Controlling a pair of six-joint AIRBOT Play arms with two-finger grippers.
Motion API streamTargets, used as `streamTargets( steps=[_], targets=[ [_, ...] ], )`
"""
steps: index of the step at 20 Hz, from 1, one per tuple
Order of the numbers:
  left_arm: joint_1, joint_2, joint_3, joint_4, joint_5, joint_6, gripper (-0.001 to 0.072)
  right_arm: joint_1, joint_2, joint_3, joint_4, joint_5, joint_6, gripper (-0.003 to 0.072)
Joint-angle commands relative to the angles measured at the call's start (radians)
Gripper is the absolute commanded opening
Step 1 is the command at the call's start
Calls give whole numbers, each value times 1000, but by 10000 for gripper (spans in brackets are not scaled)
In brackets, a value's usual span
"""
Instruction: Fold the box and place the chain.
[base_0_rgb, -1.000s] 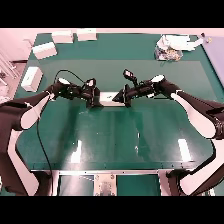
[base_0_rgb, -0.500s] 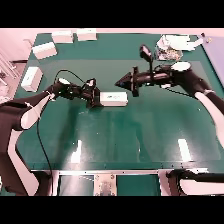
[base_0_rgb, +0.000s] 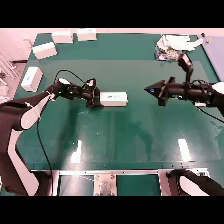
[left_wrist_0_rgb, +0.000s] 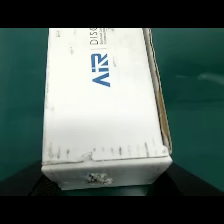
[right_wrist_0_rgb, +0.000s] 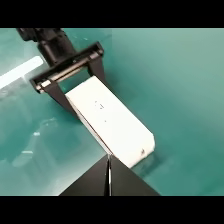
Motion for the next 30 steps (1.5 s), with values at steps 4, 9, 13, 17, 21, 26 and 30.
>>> streamTargets(
  steps=[4,9,13,17,21,26,30],
  targets=[
    [1,4,4,-19,8,10,19,-74,41,-55,-9,23,10,9],
    [18,90,3,-18,167,-232,15,-77,41,-55,-9,41,23,9],
    [96,163,0,-19,194,-386,13,-78,41,-55,-9,40,61,9],
    [211,249,-1,-17,239,-482,13,-78,41,-55,-8,40,71,9],
    [349,307,-42,35,346,-638,13,-78,41,-55,-8,41,105,9],
    [413,336,-176,38,663,-837,12,-76,41,-55,9,40,115,9],
    [407,337,-285,34,872,-880,12,-76,41,-55,29,41,115,9]
  ],
)
